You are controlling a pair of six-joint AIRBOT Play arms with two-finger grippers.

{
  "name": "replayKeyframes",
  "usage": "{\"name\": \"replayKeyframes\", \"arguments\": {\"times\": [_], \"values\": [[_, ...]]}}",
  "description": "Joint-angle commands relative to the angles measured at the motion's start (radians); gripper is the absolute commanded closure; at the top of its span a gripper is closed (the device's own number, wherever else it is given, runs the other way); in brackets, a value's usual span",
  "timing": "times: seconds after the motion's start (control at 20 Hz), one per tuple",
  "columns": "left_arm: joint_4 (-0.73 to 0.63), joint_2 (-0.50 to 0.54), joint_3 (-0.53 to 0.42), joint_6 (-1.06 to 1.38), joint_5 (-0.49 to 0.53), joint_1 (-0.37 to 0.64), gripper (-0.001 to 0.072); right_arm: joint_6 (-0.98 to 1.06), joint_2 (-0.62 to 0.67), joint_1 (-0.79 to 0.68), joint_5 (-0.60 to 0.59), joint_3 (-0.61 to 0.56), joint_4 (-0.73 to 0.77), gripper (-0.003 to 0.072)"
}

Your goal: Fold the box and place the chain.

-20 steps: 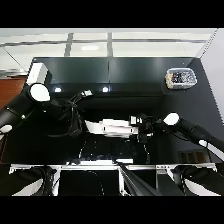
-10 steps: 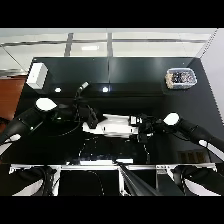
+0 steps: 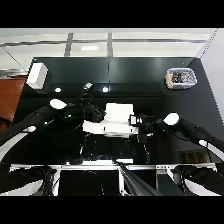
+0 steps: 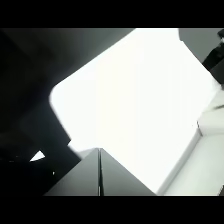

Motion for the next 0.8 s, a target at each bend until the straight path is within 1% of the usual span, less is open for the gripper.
{"name": "replayKeyframes", "arguments": {"times": [0.0, 0.15, 0.2, 0.3, 0.4, 0.5, 0.6, 0.65, 0.75], "values": [[-0.002, -0.076, 0.027, 0.006, -0.067, 0.000, 0.0686, -0.001, 0.000, 0.001, 0.000, 0.000, 0.000, 0.0505], [0.003, -0.089, 0.048, 0.006, -0.105, 0.000, 0.0686, -0.001, 0.000, 0.001, 0.000, 0.000, 0.000, 0.0505], [0.026, -0.089, 0.064, 0.006, -0.134, 0.003, 0.0686, -0.001, 0.000, 0.001, 0.000, 0.000, 0.000, 0.0505], [0.137, -0.080, 0.126, -0.011, -0.203, 0.019, 0.0688, -0.001, 0.000, 0.001, 0.000, 0.000, 0.000, 0.0505], [0.266, -0.025, 0.192, -0.103, -0.238, 0.042, 0.0689, -0.001, 0.000, 0.001, 0.000, 0.000, 0.000, 0.0505], [0.366, 0.078, 0.217, -0.137, -0.232, 0.069, 0.0689, -0.001, 0.000, 0.001, 0.000, 0.000, 0.000, 0.0505], [0.387, 0.198, 0.198, -0.161, -0.241, 0.116, 0.0689, -0.001, 0.000, 0.001, 0.000, 0.000, 0.000, 0.0505], [0.382, 0.251, 0.167, -0.169, -0.251, 0.138, 0.0689, -0.001, 0.000, 0.001, 0.000, 0.000, 0.000, 0.0505], [0.363, 0.349, 0.051, -0.158, -0.252, 0.170, 0.0687, -0.001, 0.000, 0.001, 0.000, 0.000, 0.000, 0.0505]]}}
